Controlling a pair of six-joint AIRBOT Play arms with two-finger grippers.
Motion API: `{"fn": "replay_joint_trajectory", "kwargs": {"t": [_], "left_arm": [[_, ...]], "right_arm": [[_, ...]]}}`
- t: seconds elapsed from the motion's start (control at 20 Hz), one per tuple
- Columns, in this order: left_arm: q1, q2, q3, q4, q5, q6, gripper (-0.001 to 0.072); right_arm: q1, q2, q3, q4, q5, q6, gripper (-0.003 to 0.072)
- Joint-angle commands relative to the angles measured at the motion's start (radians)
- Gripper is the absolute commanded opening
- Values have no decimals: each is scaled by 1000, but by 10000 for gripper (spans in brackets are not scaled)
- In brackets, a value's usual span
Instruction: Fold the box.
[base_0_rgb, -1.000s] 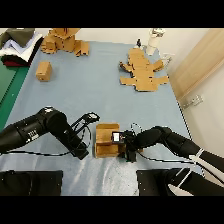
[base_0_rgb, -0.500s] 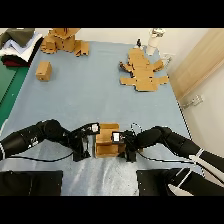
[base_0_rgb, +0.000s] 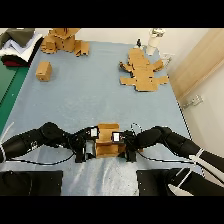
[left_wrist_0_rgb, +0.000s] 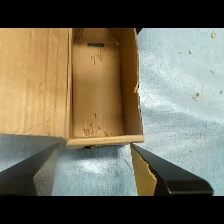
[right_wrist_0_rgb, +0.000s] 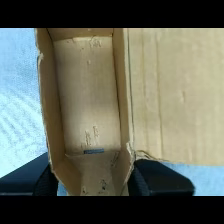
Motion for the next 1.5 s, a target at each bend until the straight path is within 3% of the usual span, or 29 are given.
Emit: {"fn": "replay_joint_trajectory", "kwargs": {"t": [0.0, 0.55, 0.85, 1.25, 1.3, 1.35, 1.4, 1.45], "left_arm": [[-3, -10, -2, -23, 8, 23, 690], [-26, -35, -2, -31, 17, 24, 690], [-93, -40, -2, -31, 116, 23, 690], [-106, -79, 0, -53, 121, 24, 688], [-105, -79, 0, -53, 120, 24, 676], [-105, -79, 0, -53, 120, 24, 524], [-105, -79, 0, -53, 120, 24, 460], [-105, -79, 0, -52, 120, 24, 458]], "right_arm": [[1, 1, 1, 1, 0, 1, 503], [1, 1, 1, 1, 0, 1, 503], [1, 1, 1, 1, 0, 1, 503], [1, 1, 1, 1, 0, 1, 502], [1, 1, 1, 1, 0, 1, 503], [1, 1, 1, 1, 0, 1, 502], [1, 1, 1, 1, 0, 1, 503], [1, 1, 1, 1, 0, 1, 502]]}}
